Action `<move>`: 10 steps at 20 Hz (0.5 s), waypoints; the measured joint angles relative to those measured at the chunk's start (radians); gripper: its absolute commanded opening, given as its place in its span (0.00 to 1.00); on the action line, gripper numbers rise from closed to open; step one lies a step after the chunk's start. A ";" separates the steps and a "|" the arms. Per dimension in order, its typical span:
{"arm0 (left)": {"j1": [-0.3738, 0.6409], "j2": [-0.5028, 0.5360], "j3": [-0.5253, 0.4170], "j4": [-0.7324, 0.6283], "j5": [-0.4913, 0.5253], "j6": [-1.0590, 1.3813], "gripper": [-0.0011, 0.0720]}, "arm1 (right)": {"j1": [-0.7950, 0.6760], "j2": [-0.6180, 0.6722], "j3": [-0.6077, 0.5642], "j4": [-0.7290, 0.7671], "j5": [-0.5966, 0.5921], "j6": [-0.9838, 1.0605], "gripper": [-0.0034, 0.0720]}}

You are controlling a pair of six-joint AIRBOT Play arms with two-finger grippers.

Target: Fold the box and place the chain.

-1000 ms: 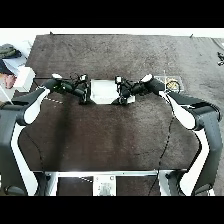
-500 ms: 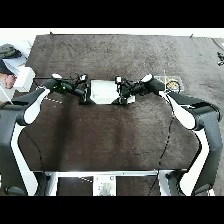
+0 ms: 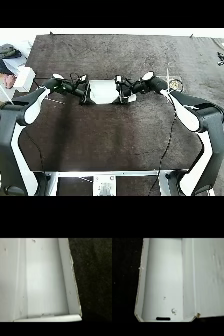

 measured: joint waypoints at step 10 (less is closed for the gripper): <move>0.000 -0.010 0.000 0.016 0.011 0.001 0.35 | -0.023 0.097 0.000 -0.137 0.037 0.044 0.84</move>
